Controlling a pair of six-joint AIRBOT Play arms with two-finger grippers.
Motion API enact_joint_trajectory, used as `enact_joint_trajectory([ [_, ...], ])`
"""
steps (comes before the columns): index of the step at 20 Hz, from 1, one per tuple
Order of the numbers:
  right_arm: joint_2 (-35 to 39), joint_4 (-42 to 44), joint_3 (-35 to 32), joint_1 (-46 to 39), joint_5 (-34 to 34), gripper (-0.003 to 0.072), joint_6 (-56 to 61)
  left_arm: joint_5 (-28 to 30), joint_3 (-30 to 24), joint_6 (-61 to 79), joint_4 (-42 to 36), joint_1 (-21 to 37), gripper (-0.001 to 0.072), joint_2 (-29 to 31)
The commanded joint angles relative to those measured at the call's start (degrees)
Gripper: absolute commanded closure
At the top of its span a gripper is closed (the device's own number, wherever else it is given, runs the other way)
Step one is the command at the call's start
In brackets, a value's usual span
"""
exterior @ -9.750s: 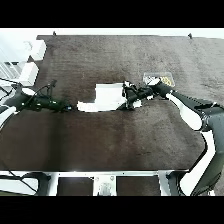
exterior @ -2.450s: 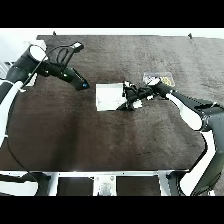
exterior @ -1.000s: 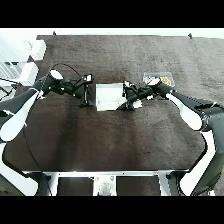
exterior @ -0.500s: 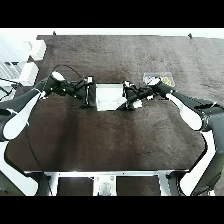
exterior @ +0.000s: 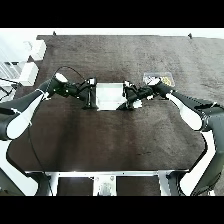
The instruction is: Fold the box and place the chain.
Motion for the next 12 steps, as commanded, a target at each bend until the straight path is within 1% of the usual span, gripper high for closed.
enact_joint_trajectory([
  [1,-0.04,-0.04,-0.02,0.04,0.04,0.0231,-0.11,2.45,0.02,0.76,1.07,-0.17,-0.0011,-0.09],
  [2,-0.04,-0.04,-0.02,0.04,0.04,0.0231,-0.09,3.28,0.02,1.25,2.14,-0.17,-0.0011,-0.11],
  [5,-0.04,-0.04,-0.02,0.04,0.04,0.0231,-0.09,4.0,0.57,2.36,2.1,-0.17,-0.0011,-1.2],
  [10,-0.04,-0.04,-0.02,0.04,0.04,0.0231,-0.11,4.22,0.55,4.87,0.09,-0.17,-0.0011,-1.99],
  [12,-0.04,-0.04,-0.02,0.04,0.04,0.0231,-0.09,4.2,0.55,5.49,-1.88,-0.17,-0.0011,-1.97],
])
